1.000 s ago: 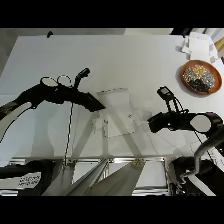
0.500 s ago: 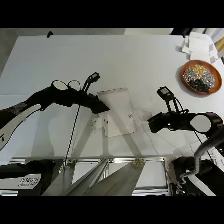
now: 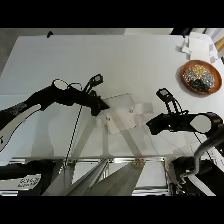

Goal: Fold the box and place the chain.

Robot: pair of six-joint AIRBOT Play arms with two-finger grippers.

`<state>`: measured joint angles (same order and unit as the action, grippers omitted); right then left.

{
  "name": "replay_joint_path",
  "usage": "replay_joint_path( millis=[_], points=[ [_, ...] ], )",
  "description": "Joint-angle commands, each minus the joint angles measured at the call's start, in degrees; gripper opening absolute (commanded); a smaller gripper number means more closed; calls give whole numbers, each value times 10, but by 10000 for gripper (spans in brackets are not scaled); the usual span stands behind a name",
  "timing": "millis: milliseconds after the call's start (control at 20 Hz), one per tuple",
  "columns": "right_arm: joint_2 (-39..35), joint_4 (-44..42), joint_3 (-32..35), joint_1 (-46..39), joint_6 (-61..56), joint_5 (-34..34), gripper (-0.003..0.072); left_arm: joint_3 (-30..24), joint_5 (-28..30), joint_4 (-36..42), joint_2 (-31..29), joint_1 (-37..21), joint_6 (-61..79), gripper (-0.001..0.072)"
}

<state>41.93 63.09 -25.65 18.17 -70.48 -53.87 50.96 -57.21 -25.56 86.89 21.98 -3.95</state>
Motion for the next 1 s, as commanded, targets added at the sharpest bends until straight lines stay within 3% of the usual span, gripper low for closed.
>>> replay_joint_path(
  millis=[0, 400, 950],
  points=[
    [-28, 0, -3, 0, -2, -16, 240, 14, -17, -1, -4, 21, 66, 7],
    [-154, 74, -13, 0, -2, -103, 240, 14, 14, -20, -2, 101, 145, 7],
    [-156, 71, -12, 0, -2, -81, 239, 14, 69, -19, 40, 103, 144, 8]
  ],
)
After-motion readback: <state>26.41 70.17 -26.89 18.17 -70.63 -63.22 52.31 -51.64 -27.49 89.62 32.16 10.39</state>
